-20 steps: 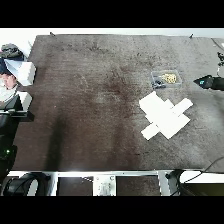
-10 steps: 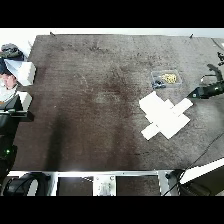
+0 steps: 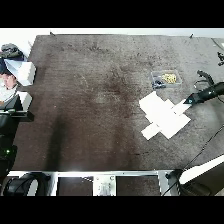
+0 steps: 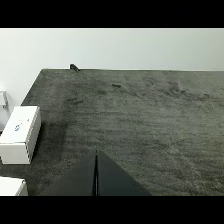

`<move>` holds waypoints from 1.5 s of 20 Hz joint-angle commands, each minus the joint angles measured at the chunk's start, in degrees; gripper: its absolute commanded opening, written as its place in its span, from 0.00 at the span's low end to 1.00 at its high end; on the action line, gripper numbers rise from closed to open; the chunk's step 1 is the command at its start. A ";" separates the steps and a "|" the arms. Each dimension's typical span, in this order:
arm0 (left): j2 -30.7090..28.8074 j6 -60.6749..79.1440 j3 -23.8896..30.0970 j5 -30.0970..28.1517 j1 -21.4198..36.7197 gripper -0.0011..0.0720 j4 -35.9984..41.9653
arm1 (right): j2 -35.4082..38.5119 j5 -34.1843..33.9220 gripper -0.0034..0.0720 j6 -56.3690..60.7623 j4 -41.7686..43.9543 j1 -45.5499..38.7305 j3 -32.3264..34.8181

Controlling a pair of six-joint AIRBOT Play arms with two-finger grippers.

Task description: Fold the box and place the chain.

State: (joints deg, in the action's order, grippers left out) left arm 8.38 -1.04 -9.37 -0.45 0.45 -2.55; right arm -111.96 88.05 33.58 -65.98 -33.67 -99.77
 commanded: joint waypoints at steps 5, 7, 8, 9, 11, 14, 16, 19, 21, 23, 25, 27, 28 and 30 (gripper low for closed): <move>-0.02 0.00 0.00 0.00 0.02 0.03 0.00 | -1.29 -0.13 0.66 -3.45 2.12 -0.81 -5.20; -0.02 0.00 0.00 -0.02 0.02 0.03 0.00 | -2.82 2.03 0.66 -3.87 2.14 -0.81 -4.79; -0.02 0.00 0.00 0.02 0.02 0.03 0.00 | -3.26 2.82 0.66 -3.89 2.14 -0.81 -4.07; -0.02 0.00 0.00 -0.02 0.02 0.03 0.00 | -3.45 3.41 0.66 -4.04 2.14 -0.81 -2.99; -0.02 0.00 0.00 0.00 0.02 0.03 0.00 | -3.50 5.44 0.66 -4.96 2.10 -0.81 0.07; -0.02 0.00 0.00 -0.02 0.02 0.03 0.00 | -3.54 7.76 0.66 -7.26 5.05 -0.81 1.79; -0.02 0.00 0.00 0.00 0.02 0.03 0.00 | -3.54 10.99 0.65 -7.28 10.67 -0.79 1.79; -0.02 0.00 0.00 0.00 0.02 0.03 0.00 | -3.54 14.03 0.44 -8.22 11.69 -0.68 1.90; -0.02 0.00 0.00 0.00 0.02 0.03 0.00 | -3.54 15.32 0.43 -11.78 11.69 -0.59 1.95; -0.02 0.00 0.00 -0.02 0.02 0.03 0.00 | -3.54 15.45 0.15 -12.59 11.15 -0.15 1.97; -0.02 0.00 0.00 0.00 0.02 0.03 0.00 | -3.52 15.52 0.06 -10.73 9.55 0.66 2.08; -0.02 0.00 0.00 0.00 0.02 0.03 0.00 | -2.27 15.54 0.06 -9.77 11.65 1.40 4.39; -0.02 0.00 0.00 0.00 0.02 0.03 0.00 | -0.94 15.52 0.06 -9.77 13.31 1.97 6.78; -0.02 0.00 0.00 0.00 0.02 0.03 0.00 | 1.99 15.21 0.06 -9.27 18.10 3.50 12.52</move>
State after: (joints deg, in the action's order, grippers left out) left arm 8.38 -1.04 -9.37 -0.43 0.45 -2.55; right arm -112.68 103.15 23.57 -52.82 -31.70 -92.49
